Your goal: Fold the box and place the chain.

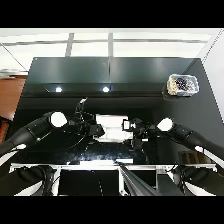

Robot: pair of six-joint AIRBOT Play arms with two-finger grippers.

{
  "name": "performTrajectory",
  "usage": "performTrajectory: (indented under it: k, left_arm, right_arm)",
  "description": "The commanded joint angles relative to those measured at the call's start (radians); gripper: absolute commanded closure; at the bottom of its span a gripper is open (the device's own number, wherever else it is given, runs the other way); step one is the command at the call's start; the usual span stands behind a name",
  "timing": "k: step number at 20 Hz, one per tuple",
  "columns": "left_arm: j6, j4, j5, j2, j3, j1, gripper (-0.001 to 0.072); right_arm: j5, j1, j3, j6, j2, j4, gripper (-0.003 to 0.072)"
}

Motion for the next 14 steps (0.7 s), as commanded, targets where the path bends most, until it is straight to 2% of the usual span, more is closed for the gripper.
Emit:
performTrajectory:
  k: [1, 4, 8, 11, 12, 14]
  left_arm:
    - [-0.103, 0.064, 0.014, -0.001, 0.007, -0.009, 0.0152]
    - [-0.232, 0.152, 0.013, -0.001, 0.010, -0.018, 0.0151]
    - [-0.481, 0.404, -0.007, -0.025, 0.079, -0.134, 0.0152]
    - [-0.668, 0.597, -0.077, -0.063, 0.156, -0.245, 0.0154]
    - [-0.715, 0.645, -0.111, -0.080, 0.180, -0.270, 0.0203]
    - [-0.769, 0.700, -0.168, -0.123, 0.223, -0.308, 0.0227]
  right_arm:
    - [0.000, 0.000, 0.000, 0.000, 0.000, 0.000, 0.0154]
    - [0.000, 0.000, 0.000, 0.000, 0.000, 0.000, 0.0154]
    - [-0.001, 0.000, 0.000, 0.000, 0.000, 0.000, 0.0154]
    - [-0.001, 0.000, 0.000, 0.000, 0.000, 0.000, 0.0154]
    - [-0.001, 0.000, 0.000, 0.001, 0.000, 0.000, 0.0154]
    - [-0.001, 0.000, 0.000, 0.001, 0.000, 0.000, 0.0154]
